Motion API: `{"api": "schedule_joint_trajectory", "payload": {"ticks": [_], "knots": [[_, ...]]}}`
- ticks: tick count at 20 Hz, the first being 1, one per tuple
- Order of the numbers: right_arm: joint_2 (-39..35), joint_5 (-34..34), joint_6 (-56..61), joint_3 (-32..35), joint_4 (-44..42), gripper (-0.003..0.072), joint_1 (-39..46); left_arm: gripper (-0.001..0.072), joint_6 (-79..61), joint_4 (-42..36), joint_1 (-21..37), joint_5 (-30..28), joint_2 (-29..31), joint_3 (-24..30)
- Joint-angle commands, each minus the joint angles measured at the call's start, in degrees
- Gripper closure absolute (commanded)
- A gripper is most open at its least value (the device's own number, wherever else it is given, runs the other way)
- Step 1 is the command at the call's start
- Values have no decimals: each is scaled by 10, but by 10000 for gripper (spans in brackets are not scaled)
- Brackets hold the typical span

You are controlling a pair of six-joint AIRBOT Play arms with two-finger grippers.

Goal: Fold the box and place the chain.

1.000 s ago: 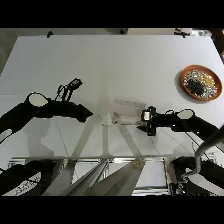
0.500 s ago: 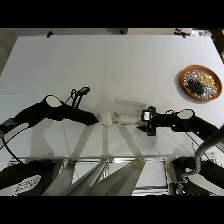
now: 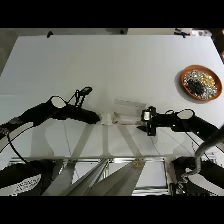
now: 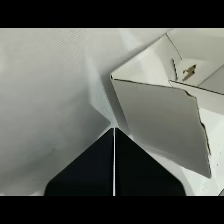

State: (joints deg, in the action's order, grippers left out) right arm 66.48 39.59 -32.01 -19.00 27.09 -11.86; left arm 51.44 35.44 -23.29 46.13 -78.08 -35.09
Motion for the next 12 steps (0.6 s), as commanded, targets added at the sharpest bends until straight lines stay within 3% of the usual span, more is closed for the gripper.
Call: {"api": "schedule_joint_trajectory", "payload": {"ticks": [1, 5, 12], "knots": [[0, 0, 0, 0, 0, 346, 0, 703, 0, -2, -5, -13, -1, 0], [0, 0, 0, 0, 0, 346, 0, 703, -20, -32, -24, -25, -2, -2], [0, 0, 0, 0, 0, 346, 0, 702, -21, -33, -36, 16, -6, -49]]}}
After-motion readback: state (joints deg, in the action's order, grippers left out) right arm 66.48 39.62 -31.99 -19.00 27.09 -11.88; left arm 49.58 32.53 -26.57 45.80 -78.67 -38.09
